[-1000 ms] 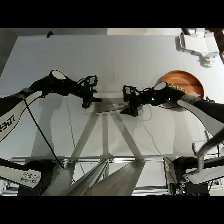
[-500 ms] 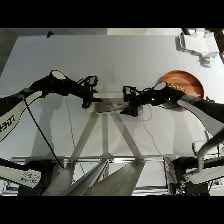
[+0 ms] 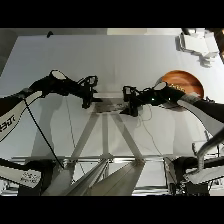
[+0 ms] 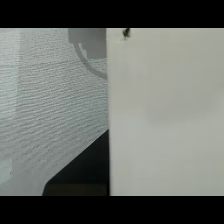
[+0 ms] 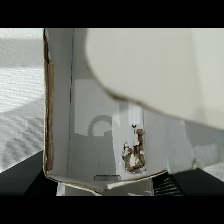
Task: Fold the box and place the chain.
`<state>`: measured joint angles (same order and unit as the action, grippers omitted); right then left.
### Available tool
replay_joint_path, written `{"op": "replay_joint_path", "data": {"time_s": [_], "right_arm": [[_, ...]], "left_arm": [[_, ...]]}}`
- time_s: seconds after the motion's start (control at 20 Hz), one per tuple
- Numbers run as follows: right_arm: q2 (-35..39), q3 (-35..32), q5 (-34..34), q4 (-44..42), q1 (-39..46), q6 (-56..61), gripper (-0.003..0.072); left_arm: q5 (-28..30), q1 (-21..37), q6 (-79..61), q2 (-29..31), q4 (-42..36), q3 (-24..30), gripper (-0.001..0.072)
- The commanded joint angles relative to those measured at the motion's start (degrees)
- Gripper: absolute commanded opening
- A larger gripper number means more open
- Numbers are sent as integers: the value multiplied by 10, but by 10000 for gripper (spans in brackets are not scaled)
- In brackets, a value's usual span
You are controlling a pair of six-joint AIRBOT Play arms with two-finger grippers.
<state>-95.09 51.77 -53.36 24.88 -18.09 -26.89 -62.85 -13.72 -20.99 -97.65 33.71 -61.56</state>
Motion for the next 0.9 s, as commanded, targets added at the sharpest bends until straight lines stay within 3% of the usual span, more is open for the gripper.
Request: {"op": "replay_joint_path", "data": {"time_s": [0.0, 0.4, 0.6, 0.85], "right_arm": [[0, 0, 0, 0, -1, 0, 517], [0, 0, 0, 0, -1, 0, 517], [0, 0, 0, 0, -1, 0, 517], [0, 0, 0, 0, -1, 0, 517]], "left_arm": [[0, 0, 0, 0, 0, 0, 9], [0, 1, 0, 0, 0, 0, 32], [0, 1, 0, 0, -1, 0, 219], [1, 2, 0, 15, 5, 0, 218]]}}
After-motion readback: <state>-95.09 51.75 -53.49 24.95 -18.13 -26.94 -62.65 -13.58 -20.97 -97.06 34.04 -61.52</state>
